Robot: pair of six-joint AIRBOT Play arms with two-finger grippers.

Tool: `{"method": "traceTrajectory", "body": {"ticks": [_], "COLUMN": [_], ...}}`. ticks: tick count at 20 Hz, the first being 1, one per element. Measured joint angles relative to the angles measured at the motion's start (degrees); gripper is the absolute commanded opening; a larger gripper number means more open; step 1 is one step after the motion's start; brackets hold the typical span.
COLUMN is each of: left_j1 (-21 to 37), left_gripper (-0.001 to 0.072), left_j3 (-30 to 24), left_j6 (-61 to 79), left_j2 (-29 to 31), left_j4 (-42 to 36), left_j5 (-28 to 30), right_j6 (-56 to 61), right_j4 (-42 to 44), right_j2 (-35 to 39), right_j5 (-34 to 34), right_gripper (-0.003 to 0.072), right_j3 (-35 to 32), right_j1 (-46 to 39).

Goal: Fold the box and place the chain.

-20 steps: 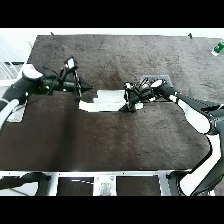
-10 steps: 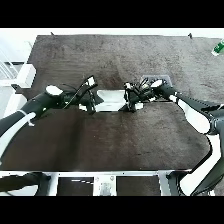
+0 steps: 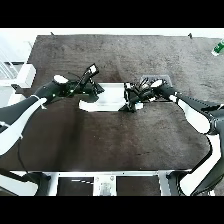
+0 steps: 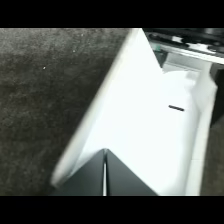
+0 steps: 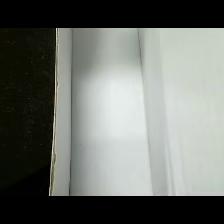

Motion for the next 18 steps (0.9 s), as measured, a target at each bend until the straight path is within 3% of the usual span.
{"method": "traceTrajectory", "body": {"ticks": [7,18], "left_j1": [0.35,-0.24], "left_gripper": [0.0021,0.0022], "left_j3": [1.51,1.66], "left_j6": [-0.28,-0.68], "left_j2": [-4.00,-4.81], "left_j4": [0.24,4.33], "left_j5": [1.03,0.90], "right_j6": [-0.02,-0.02], "right_j4": [0.07,0.00], "right_j2": [0.00,0.00], "right_j5": [0.02,0.00], "right_gripper": [0.0496,0.0496], "right_j3": [0.00,0.00], "right_j1": [0.00,0.00]}}
